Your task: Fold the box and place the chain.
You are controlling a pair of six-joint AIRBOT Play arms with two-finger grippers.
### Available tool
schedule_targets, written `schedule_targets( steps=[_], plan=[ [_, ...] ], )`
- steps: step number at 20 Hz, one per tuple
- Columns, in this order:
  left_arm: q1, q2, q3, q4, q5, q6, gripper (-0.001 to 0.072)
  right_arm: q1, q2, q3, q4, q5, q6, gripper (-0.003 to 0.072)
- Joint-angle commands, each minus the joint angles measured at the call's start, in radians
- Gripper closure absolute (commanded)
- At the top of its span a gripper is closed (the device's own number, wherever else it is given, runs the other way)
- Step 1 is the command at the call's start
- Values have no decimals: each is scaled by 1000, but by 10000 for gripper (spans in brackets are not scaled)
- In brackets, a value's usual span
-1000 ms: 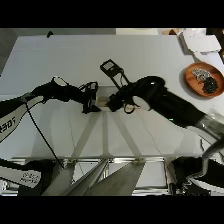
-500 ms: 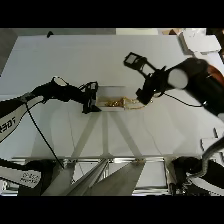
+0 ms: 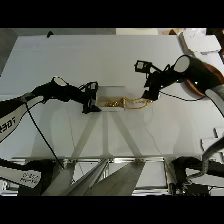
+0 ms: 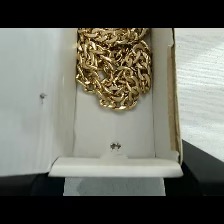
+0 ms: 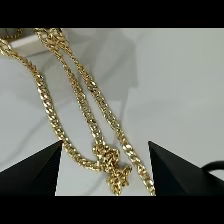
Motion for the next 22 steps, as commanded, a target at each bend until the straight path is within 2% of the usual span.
schedule_targets(
  steps=[1, 5, 12, 16, 17, 18, 20, 22],
  plan=[
    [1, 0, 0, 0, 0, 0, 452, -8, -49, -64, 43, -74, -209, 3],
    [1, 0, 0, 0, 0, 0, 452, -8, -51, -148, 69, -103, -342, -6],
    [1, 0, 0, 0, 0, 0, 452, 10, -100, -157, 109, -210, -384, -5],
    [1, 0, 0, 0, 0, 0, 452, 52, -147, -157, 105, -172, -384, 13],
    [1, 0, 0, 0, 0, 0, 452, 62, -148, -157, 101, -160, -384, 74],
    [1, 0, 0, 0, 0, 0, 452, 66, -148, -157, 102, -152, -384, 199],
    [1, 0, 0, 0, 0, 0, 452, 69, -148, -157, 83, -134, -383, 507],
    [1, 0, 0, 0, 0, 0, 452, 69, -147, -157, 44, -103, -383, 643]
  ],
)
